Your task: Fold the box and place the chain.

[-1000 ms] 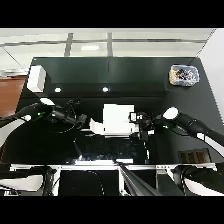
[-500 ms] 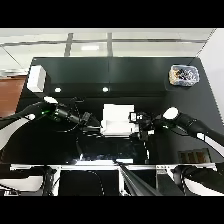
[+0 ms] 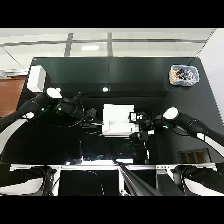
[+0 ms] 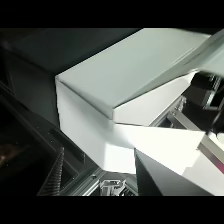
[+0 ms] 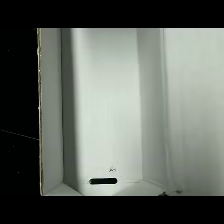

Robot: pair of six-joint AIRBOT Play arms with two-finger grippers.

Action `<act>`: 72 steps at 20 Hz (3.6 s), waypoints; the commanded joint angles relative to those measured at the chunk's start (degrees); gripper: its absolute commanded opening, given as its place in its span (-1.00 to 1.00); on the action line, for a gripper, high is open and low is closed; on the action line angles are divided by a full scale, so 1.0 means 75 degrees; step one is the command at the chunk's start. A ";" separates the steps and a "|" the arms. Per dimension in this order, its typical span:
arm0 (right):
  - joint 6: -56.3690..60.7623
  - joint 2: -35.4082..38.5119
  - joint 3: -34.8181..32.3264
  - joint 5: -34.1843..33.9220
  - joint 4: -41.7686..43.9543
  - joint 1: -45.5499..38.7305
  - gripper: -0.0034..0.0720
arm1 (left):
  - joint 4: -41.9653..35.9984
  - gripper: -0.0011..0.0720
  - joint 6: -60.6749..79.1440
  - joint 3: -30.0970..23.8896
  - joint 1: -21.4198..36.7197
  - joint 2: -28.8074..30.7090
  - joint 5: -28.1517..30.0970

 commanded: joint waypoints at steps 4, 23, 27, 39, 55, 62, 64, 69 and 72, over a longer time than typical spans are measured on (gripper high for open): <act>0.0003 -0.0006 -0.0003 0.0003 0.0003 0.0003 0.23 | 0.1746 0.41 -0.2095 0.0571 -0.1087 0.0143 0.0574; 0.0006 -0.0006 -0.0003 -0.0006 0.0003 0.0003 0.23 | 0.6787 0.16 -0.7539 0.2209 -0.3969 -0.0635 0.0434; 0.0006 -0.0006 -0.0003 -0.0006 0.0006 0.0003 0.23 | 0.6260 0.15 -0.7525 0.2212 -0.3934 -0.0851 0.0583; 0.0009 -0.0006 -0.0003 -0.0020 0.0023 0.0003 0.23 | 0.6129 -0.71 -0.7656 0.2226 -0.4001 -0.0973 0.0831; 0.0006 -0.0006 -0.0003 -0.0015 0.0023 0.0000 0.23 | 0.6137 -0.89 -0.7813 0.2226 -0.4025 -0.0979 0.0743; 0.0743 0.0047 -0.0003 0.0111 -0.0163 0.0000 1.00 | 0.6225 -0.89 -0.7790 0.2229 -0.4025 -0.0973 0.0717; 0.0868 0.0274 -0.0003 0.0329 -0.0548 0.0000 1.00 | 0.6330 -0.89 -0.7790 0.2229 -0.4025 -0.0970 0.0650; 0.0924 0.0903 0.0000 0.0402 -0.1300 -0.0003 0.99 | 0.6394 -0.89 -0.7781 0.2267 -0.4025 -0.0970 0.0586; 0.0924 0.0953 -0.0003 0.0388 -0.1291 0.0000 0.54 | 0.6394 -0.89 -0.7699 0.2358 -0.4025 -0.0970 0.0606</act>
